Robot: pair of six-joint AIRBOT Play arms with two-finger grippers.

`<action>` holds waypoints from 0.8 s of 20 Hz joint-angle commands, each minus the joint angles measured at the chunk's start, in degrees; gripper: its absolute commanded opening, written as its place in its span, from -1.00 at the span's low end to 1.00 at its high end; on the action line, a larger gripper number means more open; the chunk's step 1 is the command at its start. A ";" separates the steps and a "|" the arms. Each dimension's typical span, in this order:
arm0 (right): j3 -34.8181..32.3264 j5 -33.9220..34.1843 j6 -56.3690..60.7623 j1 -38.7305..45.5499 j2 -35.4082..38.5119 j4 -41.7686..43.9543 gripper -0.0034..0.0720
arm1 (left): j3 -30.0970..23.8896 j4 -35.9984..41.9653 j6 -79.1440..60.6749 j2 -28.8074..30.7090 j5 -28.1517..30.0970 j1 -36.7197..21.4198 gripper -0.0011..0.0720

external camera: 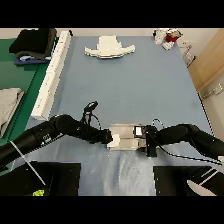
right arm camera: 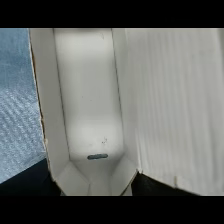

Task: Fold the box.

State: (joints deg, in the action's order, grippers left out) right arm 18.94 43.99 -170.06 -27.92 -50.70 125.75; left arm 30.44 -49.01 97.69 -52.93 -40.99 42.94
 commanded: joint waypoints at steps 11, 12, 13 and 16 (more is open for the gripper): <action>0.02 0.00 0.00 -0.02 0.04 0.02 0.46 | 17.62 -32.00 44.50 -16.35 -8.52 16.92 0.25; 0.04 -0.02 0.00 -0.02 0.04 0.02 0.46 | 18.84 -33.68 46.56 -17.11 -10.45 17.55 0.25; 0.04 0.00 0.00 -0.02 0.04 0.02 0.46 | 19.87 -34.88 48.06 -17.77 -11.98 18.05 0.25; 0.02 0.00 0.00 -0.02 0.04 0.02 0.46 | 22.45 -36.74 51.36 -19.61 -15.30 19.43 0.25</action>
State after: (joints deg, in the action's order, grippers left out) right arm 18.94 43.99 -170.06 -27.92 -50.70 125.75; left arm 50.22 -81.69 143.52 -70.61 -51.92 60.82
